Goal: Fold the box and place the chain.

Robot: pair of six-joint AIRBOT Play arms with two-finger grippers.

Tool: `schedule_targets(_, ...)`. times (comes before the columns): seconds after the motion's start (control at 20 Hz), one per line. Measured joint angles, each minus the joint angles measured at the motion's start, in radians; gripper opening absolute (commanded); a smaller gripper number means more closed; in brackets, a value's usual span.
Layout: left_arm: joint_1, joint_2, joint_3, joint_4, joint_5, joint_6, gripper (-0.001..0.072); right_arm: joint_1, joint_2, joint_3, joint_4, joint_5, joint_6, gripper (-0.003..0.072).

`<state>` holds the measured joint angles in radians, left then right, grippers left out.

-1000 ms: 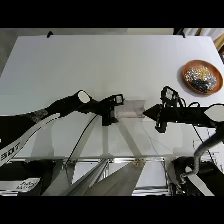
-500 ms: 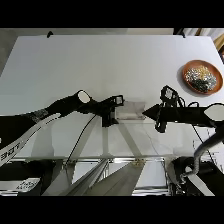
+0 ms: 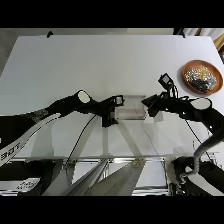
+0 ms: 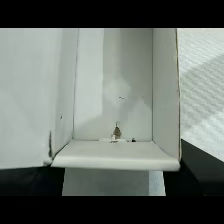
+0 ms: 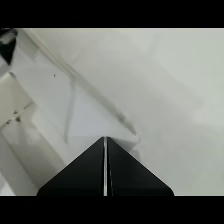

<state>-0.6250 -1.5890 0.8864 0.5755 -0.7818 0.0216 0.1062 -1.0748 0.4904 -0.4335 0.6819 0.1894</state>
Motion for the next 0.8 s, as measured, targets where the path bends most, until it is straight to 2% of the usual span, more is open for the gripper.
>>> schedule_targets(0.25,0.000,0.000,0.000,0.000,-0.002,0.000,0.0154,0.000,-0.070,0.001,-0.040,-0.032,0.051,0.0013)
schedule_targets(0.5,0.000,0.000,0.000,0.001,-0.003,0.000,0.0154,0.000,-0.040,0.022,-0.084,0.025,0.072,0.0013)
schedule_targets(0.6,0.000,0.000,0.000,0.001,-0.002,0.000,0.0154,0.000,0.014,0.040,-0.124,0.031,0.103,0.0086)
schedule_targets(0.7,0.000,0.000,0.000,0.001,-0.002,0.000,0.0154,0.000,0.084,0.056,-0.225,0.050,0.154,0.0085)
schedule_targets(0.75,0.000,0.000,0.000,0.001,-0.002,0.000,0.0154,0.000,0.118,0.061,-0.296,0.071,0.178,0.0119)
schedule_targets(0.8,0.000,0.000,0.000,0.001,-0.002,0.000,0.0154,0.000,0.152,0.065,-0.382,0.095,0.195,0.0191)
